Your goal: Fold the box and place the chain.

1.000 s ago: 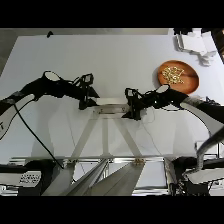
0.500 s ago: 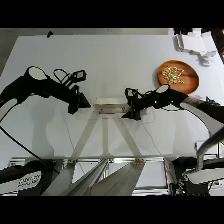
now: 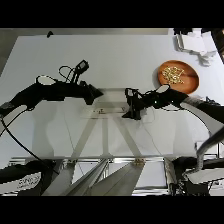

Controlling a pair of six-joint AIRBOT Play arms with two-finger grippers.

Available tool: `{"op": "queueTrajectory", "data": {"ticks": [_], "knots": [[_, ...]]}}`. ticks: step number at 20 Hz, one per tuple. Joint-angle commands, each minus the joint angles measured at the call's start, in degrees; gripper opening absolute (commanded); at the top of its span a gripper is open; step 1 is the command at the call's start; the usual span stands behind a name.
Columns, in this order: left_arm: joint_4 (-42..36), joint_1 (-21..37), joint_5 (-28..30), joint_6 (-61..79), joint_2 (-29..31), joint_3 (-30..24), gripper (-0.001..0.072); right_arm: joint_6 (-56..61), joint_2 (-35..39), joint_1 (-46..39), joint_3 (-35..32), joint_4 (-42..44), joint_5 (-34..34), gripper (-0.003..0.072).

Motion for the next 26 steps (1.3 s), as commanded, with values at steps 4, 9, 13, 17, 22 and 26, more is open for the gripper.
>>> {"op": "queueTrajectory", "data": {"ticks": [4, 9, 13, 17, 22, 26], "knots": [[0.5, -0.1, 11.5, -5.5, -3.8, -0.2, 0.0006, 0.0, 0.0, 0.0, 0.0, 0.0, 0.0, 0.0543], [2.2, -0.1, 7.3, -4.9, -6.8, -0.2, 0.0006, 0.0, 0.0, 0.0, 0.0, 0.0, 0.0, 0.0543], [2.9, 1.5, 4.1, -3.0, -3.4, -0.2, 0.0007, 0.0, 0.0, 0.0, 0.0, 0.0, 0.0, 0.0543], [16.5, 4.4, -0.5, 1.9, 5.3, -0.2, 0.0009, 0.0, 0.0, 0.0, 0.0, 0.0, 0.0, 0.0543], [34.5, 4.6, -11.1, 10.5, 4.8, -0.2, 0.0443, 0.0, 0.0, 0.0, 0.0, 0.0, 0.0, 0.0543], [23.7, 3.4, -11.0, 17.6, -2.0, -0.2, 0.0509, 0.0, 0.0, 0.0, 0.0, 0.0, 0.0, 0.0543]]}}
